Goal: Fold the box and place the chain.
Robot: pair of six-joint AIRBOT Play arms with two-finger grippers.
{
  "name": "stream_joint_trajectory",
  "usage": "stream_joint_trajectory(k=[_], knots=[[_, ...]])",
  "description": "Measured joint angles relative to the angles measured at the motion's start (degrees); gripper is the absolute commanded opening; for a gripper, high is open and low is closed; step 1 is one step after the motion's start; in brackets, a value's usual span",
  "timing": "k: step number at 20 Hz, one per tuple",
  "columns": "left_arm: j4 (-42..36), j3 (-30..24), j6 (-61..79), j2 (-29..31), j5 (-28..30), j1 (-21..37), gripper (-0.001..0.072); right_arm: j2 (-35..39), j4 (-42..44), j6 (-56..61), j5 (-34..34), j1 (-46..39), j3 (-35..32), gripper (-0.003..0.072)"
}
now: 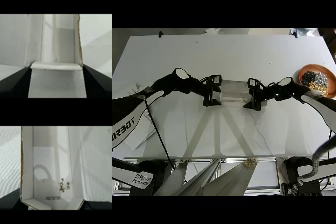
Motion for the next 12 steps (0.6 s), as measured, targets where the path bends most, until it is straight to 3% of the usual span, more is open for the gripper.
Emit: stream_joint_trajectory(k=[6, 12], knots=[[-1.9, 0.0, 2.6, -0.6, 0.8, 0.2, 0.0700, 0.0, 0.0, 0.0, 0.0, 0.0, 0.0, 0.0507], [-11.3, 0.1, 6.8, -4.3, 0.0, 0.9, 0.0696, 0.0, 0.1, 0.1, 0.0, 0.0, 0.0, 0.0507]])
